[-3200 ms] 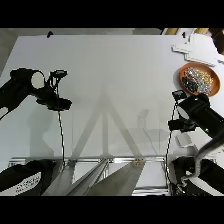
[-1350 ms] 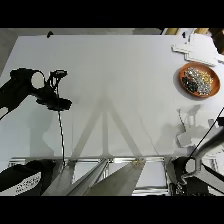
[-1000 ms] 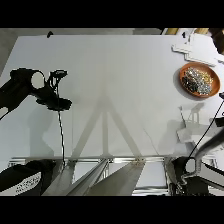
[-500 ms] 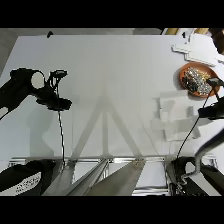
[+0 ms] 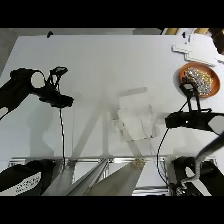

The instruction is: Fold the box and place the chain.

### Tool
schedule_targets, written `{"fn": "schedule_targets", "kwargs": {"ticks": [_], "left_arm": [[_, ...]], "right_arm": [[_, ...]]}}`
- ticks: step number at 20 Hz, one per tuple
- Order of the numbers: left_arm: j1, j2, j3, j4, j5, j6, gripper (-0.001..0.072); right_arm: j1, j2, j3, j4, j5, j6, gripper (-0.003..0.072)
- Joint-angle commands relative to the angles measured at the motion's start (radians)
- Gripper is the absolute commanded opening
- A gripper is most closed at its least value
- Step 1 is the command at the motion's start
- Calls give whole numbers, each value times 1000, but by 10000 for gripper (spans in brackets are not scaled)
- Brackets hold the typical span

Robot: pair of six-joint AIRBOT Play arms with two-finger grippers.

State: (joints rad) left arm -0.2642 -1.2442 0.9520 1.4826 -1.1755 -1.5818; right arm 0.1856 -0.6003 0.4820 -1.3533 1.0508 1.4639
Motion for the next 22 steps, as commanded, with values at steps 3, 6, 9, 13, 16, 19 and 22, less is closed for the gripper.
{"fn": "schedule_targets", "kwargs": {"ticks": [3, 6, 9, 13, 16, 19, 22], "left_arm": [[0, -5, 0, -139, 214, 102, 8], [0, -8, 0, -365, 220, 414, 47], [0, -37, -1, -736, 132, 865, 419], [-5, -131, -2, -916, -33, 1051, 516], [-42, -230, -2, -960, -75, 1112, 521], [-108, -328, -2, -1107, -42, 1216, 578], [-151, -400, -2, -1191, -6, 1268, 578]], "right_arm": [[103, 27, -40, 44, -83, 34, 19], [103, 27, -40, 44, -83, 34, 19], [103, 27, -40, 45, -83, 34, 19], [103, 27, -40, 45, -82, 34, 19], [103, 27, -40, 45, -82, 33, 19], [103, 27, -40, 50, -82, 33, 19], [103, 27, -40, 52, -71, 33, 19]]}}
